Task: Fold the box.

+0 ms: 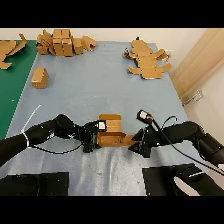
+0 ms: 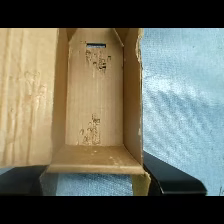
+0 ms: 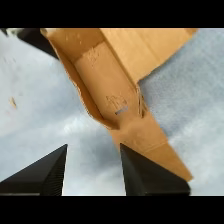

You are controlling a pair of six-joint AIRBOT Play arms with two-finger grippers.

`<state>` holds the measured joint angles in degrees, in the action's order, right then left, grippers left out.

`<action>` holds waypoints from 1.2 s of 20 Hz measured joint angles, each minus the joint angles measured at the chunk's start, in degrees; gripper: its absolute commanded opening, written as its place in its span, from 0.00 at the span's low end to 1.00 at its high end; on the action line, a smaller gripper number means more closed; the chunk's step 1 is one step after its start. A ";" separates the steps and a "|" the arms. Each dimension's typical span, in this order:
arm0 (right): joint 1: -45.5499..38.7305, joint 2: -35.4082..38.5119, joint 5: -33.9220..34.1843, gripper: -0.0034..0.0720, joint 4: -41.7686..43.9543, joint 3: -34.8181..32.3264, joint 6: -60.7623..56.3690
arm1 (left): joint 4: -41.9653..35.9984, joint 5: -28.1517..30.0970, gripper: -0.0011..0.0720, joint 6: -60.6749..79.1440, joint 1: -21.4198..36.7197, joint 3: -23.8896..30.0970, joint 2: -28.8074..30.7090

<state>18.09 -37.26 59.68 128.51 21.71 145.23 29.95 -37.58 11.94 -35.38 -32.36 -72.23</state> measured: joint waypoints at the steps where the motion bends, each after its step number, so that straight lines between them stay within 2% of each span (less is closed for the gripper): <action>1: 1.42 0.09 -1.62 0.72 -2.01 -0.07 2.49 | 0.00 0.00 0.85 0.00 0.00 0.00 0.00; 6: 6.40 -2.58 -11.15 0.72 -7.50 -0.22 13.99 | -0.02 0.00 0.85 0.00 0.00 0.00 0.00; 12: 10.08 -8.04 -18.01 0.71 -6.67 -0.22 18.82 | 0.00 0.00 0.85 0.00 0.00 0.02 -0.02; 13: 10.27 -8.68 -18.73 0.61 -6.32 -0.22 19.26 | 0.00 0.00 0.85 0.00 0.00 0.00 0.00; 14: 10.45 -9.07 -19.26 0.45 -5.90 -0.22 19.89 | 0.00 -0.02 0.85 0.00 0.00 0.02 -0.02; 17: 10.78 -9.77 -20.72 0.24 -4.68 -0.22 21.33 | -0.02 -0.02 0.85 0.00 0.00 0.00 0.00; 19: 10.86 -10.01 -21.24 0.18 -4.15 -0.22 21.77 | 0.00 -0.02 0.85 0.00 0.00 0.02 -0.02; 24: 10.97 -10.67 -21.66 0.16 -2.86 -0.22 22.23 | 0.00 -0.02 0.85 0.00 0.00 0.00 0.00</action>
